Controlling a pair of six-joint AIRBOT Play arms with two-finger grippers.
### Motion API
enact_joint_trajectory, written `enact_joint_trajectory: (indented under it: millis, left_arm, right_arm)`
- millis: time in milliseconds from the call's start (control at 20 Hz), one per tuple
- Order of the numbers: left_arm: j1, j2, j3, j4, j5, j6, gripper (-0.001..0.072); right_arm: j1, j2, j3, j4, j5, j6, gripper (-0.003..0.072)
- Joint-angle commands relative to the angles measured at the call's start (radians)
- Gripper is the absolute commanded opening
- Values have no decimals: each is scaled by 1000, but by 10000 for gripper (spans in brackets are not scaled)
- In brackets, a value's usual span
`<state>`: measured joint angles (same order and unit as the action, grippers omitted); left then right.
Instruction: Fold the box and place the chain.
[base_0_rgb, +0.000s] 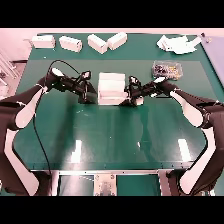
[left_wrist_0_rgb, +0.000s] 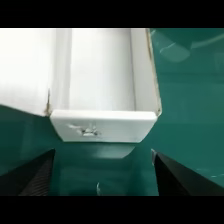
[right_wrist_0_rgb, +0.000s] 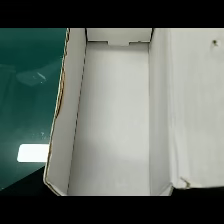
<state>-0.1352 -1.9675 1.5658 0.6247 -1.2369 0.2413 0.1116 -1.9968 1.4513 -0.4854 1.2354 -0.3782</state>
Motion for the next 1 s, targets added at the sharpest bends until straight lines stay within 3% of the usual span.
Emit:
enact_joint_trajectory:
  millis: [0, 100, 600, 950]
  left_arm:
    - [0, 0, 1, -15, 33, 32, 720]
    - [0, 0, 1, -79, 32, 73, 720]
    - [0, -33, 0, -95, -43, 70, 720]
    - [0, -34, 0, -140, -11, 72, 720]
  right_arm:
    - [-1, 0, 0, 0, 0, 0, 581]
    - [-1, 0, 0, 0, 0, 0, 581]
    - [-1, 0, 0, 0, 0, 0, 581]
    - [-1, 0, 0, 0, 0, 0, 581]
